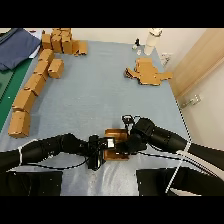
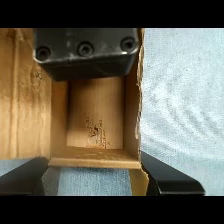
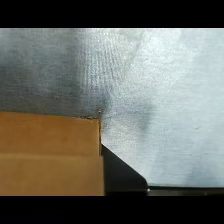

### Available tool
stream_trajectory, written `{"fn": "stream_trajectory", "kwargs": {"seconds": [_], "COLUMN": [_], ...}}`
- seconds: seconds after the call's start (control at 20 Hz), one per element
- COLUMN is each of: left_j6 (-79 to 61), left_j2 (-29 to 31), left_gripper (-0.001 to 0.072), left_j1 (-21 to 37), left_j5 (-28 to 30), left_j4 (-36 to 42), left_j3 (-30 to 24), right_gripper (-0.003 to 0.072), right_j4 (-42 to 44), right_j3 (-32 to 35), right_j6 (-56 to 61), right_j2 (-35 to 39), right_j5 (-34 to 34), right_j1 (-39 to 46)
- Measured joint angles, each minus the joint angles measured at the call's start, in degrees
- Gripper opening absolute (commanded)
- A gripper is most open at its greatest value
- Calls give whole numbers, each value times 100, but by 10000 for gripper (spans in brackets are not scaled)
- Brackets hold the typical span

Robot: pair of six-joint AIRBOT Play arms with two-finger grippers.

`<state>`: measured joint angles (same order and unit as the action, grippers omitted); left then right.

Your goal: Fold the box.

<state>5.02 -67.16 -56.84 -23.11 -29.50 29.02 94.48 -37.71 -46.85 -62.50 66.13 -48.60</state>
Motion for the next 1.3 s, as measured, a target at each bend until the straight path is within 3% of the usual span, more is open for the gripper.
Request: {"fn": "stream_trajectory", "kwargs": {"seconds": [0.5,0.55,0.65,0.7,1.3], "left_j6": [-9,-9,-15,-15,-24], "left_j2": [0,0,2,2,-2], "left_gripper": [451,451,451,451,451], "left_j1": [4,4,4,4,4], "left_j5": [0,0,0,2,-7], "left_j4": [-2,-2,-17,-17,0], "left_j3": [-2,-2,-2,-2,0], "right_gripper": [6,21,362,386,386], "right_j4": [31,39,96,186,-39], "right_j3": [-9,-9,-2,-9,-31], "right_j6": [-59,-63,-103,-101,525], "right_j2": [-92,-94,-118,-116,503], "right_j5": [-68,-68,-201,-328,190], "right_j1": [-39,-39,-44,-46,-33]}}
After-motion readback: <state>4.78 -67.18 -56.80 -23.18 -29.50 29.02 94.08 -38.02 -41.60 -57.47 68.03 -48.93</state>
